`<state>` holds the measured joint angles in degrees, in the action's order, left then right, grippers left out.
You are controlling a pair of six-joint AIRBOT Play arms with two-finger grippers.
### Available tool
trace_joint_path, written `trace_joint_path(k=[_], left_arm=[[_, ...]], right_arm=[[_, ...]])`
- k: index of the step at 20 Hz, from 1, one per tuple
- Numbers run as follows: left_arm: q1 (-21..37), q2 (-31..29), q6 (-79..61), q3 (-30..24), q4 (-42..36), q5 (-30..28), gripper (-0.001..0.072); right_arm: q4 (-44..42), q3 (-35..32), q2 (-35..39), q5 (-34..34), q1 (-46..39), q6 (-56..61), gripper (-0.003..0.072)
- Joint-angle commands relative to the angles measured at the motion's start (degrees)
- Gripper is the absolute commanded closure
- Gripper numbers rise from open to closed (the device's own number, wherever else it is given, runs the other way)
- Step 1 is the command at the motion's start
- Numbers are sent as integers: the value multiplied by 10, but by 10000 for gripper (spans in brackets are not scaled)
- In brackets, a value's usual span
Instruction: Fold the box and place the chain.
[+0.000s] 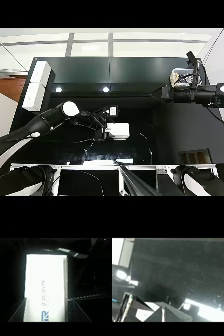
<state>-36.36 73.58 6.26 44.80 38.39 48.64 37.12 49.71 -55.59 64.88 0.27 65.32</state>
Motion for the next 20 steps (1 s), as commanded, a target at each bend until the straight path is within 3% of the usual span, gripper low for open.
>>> trace_joint_path(k=[1, 20], left_arm=[[-5, 9, 6, 1, 0, -7, -1], [-5, 12, 50, 18, 9, 1, -1]], right_arm=[[0, 0, 0, -7, 0, 0, 648], [11, 0, 0, -8, 0, 0, 648]])
